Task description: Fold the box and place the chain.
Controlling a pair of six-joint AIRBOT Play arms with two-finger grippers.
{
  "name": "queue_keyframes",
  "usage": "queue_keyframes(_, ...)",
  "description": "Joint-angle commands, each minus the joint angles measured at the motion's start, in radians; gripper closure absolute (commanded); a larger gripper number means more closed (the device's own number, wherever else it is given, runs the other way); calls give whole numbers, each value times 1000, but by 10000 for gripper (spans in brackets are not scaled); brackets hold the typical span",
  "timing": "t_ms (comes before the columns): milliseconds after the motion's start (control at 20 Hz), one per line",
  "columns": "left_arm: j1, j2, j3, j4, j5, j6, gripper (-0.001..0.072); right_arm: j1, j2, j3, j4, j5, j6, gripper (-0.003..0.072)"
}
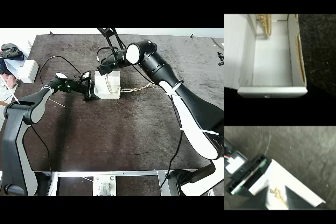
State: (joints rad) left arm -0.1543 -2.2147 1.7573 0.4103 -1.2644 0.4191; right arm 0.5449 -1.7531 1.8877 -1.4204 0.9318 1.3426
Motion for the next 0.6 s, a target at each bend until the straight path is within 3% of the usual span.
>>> queue_keyframes(0, 0, 0, 0, 0, 0, 0, 366, -39, -35, 0, 3, 90, 16, 299)
queue_keyframes(50, 0, 0, 0, 0, 0, 0, 366, -60, -29, 0, 4, 126, 16, 343)
queue_keyframes(200, 0, 0, 0, 0, 0, 0, 366, -134, 6, -9, 12, 229, 20, 341)
queue_keyframes(300, 0, 0, 0, 0, 0, 0, 366, -187, 69, -95, 11, 222, 31, 341)
queue_keyframes(400, 0, 0, 0, 0, 0, 0, 366, -249, 143, -233, 11, 154, 72, 341)
queue_keyframes(550, 0, 0, 0, 0, 0, 0, 366, -354, 243, -483, 11, -44, 159, 341)
